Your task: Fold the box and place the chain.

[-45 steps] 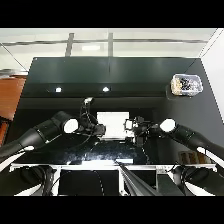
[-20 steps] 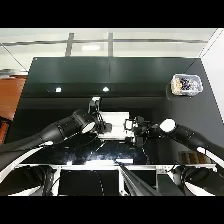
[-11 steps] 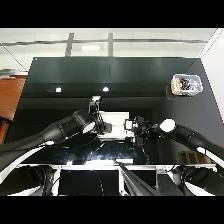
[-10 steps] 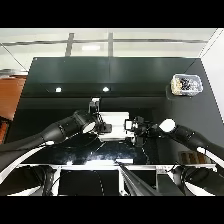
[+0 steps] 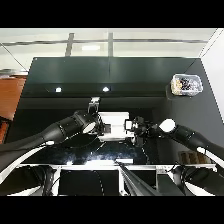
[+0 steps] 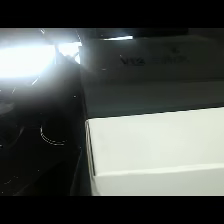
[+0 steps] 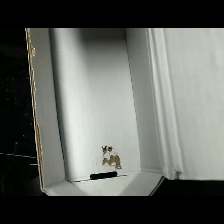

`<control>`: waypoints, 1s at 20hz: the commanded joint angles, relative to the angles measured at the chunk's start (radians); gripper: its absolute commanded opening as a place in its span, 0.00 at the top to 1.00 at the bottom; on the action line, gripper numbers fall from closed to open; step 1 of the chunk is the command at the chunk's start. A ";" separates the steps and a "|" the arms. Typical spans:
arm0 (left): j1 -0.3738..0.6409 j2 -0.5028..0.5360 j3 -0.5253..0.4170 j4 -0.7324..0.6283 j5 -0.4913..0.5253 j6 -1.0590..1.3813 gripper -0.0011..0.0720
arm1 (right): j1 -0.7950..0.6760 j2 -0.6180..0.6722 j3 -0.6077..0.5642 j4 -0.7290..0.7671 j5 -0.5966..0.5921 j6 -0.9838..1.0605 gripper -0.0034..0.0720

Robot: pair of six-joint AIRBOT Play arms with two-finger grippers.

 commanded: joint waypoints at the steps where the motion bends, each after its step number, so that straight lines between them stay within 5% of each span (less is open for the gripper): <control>1: 0.000 -0.002 0.000 0.000 0.003 -0.006 0.62 | 0.000 0.000 0.000 0.000 0.000 0.001 0.50; 5: 0.000 -0.002 0.000 0.000 0.003 -0.009 0.62 | 0.000 0.000 0.000 0.000 0.000 0.001 0.50; 6: 0.000 -0.003 0.000 0.000 0.003 -0.009 0.66 | 0.000 0.000 0.000 0.000 0.000 0.001 0.50; 7: 0.000 -0.003 0.000 0.000 0.003 -0.007 0.81 | 0.000 0.000 0.000 0.000 0.000 0.001 0.50; 11: 0.000 -0.003 0.000 0.000 0.007 -0.005 0.94 | 0.000 0.000 0.000 0.000 0.000 0.001 0.50; 18: 0.000 -0.003 0.000 -0.001 0.006 -0.005 0.94 | 0.000 0.000 0.000 0.000 0.000 0.001 0.50; 20: 0.000 -0.003 0.000 -0.001 0.002 -0.006 0.84 | 0.000 0.000 0.000 0.000 0.000 0.001 0.50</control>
